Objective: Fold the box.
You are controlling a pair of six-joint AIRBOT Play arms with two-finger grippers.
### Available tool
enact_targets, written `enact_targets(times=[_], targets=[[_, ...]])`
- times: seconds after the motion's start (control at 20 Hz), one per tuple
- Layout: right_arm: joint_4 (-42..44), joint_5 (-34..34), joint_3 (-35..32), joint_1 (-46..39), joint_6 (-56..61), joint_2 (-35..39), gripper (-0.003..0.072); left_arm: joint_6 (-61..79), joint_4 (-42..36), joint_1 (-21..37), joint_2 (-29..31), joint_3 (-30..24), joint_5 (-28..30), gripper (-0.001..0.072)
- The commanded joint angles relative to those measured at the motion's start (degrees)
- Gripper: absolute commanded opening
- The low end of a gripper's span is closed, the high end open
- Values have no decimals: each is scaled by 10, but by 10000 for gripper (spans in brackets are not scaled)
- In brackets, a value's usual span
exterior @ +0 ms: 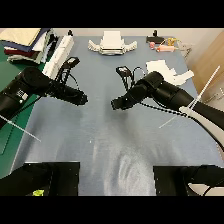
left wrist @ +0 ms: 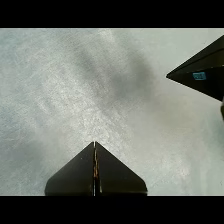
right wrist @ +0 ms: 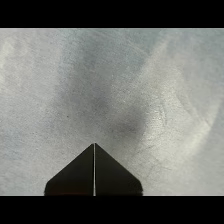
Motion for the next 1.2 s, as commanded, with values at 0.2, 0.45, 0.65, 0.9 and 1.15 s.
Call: enact_targets(times=[0.2,0.45,0.65,0.9,1.15], targets=[[0,0,0,0,0,0,4,0,0,0,0,0,0,14],[1,0,0,0,0,0,4,0,0,0,0,0,0,14],[3,0,0,0,0,0,4,0,0,0,0,0,0,14],[-110,-69,48,-54,33,-8,196,0,0,0,0,0,0,14],[-149,-156,226,-329,-76,-81,331,0,0,0,0,0,0,13]])
